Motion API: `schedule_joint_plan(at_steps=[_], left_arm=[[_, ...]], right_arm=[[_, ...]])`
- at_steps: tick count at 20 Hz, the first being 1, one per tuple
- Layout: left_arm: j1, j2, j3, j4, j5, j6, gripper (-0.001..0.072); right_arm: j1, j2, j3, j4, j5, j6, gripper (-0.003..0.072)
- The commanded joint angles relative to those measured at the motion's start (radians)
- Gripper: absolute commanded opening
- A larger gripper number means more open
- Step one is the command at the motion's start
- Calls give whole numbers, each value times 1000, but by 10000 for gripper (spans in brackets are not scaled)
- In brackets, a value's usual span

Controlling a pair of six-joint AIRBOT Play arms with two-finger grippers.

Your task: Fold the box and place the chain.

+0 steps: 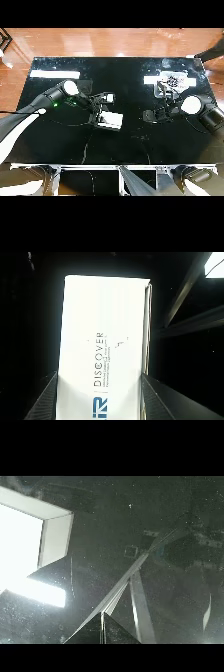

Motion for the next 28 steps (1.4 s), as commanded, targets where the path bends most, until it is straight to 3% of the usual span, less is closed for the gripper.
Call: schedule_joint_plan(at_steps=[1, 16, 17, 18, 20, 22, 28], left_arm=[[1, 0, 1, -2, -3, 0, 627], [0, -21, 1, 6, 17, -38, 625], [0, -21, 1, 6, 15, -56, 587], [1, -21, 1, 6, 2, -71, 471], [2, -21, 1, 6, -37, -72, 310], [2, -19, 8, 31, -47, -75, 19], [73, 14, 123, 132, -136, -261, 19]], right_arm=[[1, 0, 0, 0, 0, 0, 21], [1, 0, 0, 0, 0, 1, 21], [1, 0, 0, 0, 0, 1, 21], [1, 0, 0, 0, 0, 1, 21], [1, 0, 0, 0, 0, 1, 21], [1, 0, 0, 0, 1, 1, 21], [1, 0, 0, 1, 2, 1, 21]])
